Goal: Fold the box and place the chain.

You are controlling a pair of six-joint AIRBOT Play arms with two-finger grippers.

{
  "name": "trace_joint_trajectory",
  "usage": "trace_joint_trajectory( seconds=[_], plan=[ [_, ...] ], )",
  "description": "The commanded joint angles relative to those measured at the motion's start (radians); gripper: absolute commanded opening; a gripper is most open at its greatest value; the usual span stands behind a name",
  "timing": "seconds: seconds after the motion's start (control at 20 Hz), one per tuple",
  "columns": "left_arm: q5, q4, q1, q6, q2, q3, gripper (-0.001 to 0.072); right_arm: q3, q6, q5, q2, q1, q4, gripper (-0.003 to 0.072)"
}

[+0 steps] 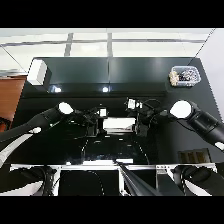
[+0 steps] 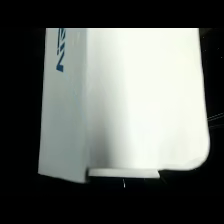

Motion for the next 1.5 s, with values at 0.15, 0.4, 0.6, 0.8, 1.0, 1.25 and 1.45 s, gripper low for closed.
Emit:
trace_joint_trajectory(
  seconds=[0.15, 0.4, 0.6, 0.8, 1.0, 1.25, 1.45],
  plan=[
    [0.0, 0.0, -0.001, 0.0, -0.001, 0.001, 0.0381, 0.0, -0.004, -0.015, -0.04, 0.027, -0.002, 0.0537],
    [0.0, 0.0, -0.001, 0.0, -0.001, 0.001, 0.0381, 0.0, -0.003, -0.033, -0.052, 0.026, -0.001, 0.0536],
    [0.0, 0.0, -0.001, 0.0, -0.001, 0.001, 0.0381, 0.0, -0.003, -0.018, -0.052, 0.027, -0.002, 0.0242],
    [0.0, 0.0, -0.001, 0.0, -0.001, 0.001, 0.0381, 0.0, -0.003, -0.023, -0.052, 0.027, -0.002, 0.0241],
    [0.0, 0.0, -0.001, 0.0, -0.001, 0.001, 0.0381, 0.0, 0.005, -0.051, -0.052, 0.026, -0.002, 0.0241],
    [0.0, 0.0, -0.001, 0.0, -0.001, 0.001, 0.038, 0.0, 0.039, -0.059, -0.051, 0.027, -0.002, 0.024],
    [0.0, 0.0, -0.001, 0.0, -0.001, 0.001, 0.0381, 0.0, 0.039, -0.059, -0.052, 0.026, -0.006, 0.024]
  ],
)
